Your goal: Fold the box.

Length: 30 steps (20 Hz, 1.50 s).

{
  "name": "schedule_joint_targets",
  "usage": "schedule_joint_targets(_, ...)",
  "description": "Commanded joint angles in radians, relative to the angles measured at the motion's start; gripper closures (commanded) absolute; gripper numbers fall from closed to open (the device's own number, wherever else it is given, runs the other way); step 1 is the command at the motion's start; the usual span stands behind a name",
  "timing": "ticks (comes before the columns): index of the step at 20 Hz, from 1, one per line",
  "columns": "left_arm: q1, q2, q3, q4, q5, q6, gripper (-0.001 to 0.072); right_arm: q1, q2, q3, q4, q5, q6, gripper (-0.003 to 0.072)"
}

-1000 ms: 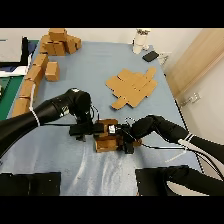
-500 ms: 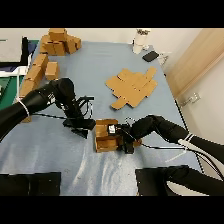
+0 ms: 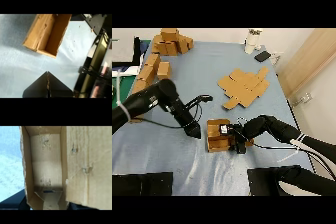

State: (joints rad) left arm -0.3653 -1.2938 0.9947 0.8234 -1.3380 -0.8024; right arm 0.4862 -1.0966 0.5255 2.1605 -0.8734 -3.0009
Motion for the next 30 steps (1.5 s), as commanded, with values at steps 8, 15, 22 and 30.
schedule_joint_targets(8, -0.107, 0.349, -0.591, -0.249, 0.739, 0.736, 0.0014, 0.0, 0.0, 0.001, 0.0, 0.0, 0.0, 0.0187)
schedule_joint_targets(15, -0.247, 0.224, -0.583, -0.269, 0.912, 0.743, 0.0014, 0.0, 0.0, 0.001, 0.0, 0.0, 0.0, 0.0188)
schedule_joint_targets(22, -0.252, 0.172, -0.524, -0.338, 0.934, 0.743, 0.0014, 0.0, 0.0, 0.001, 0.0, 0.0, 0.0, 0.0188)
schedule_joint_targets(30, -0.25, 0.159, -0.523, -0.324, 0.85, 0.743, 0.0014, 0.0, 0.0, 0.001, 0.0, 0.0, 0.0, 0.0188)
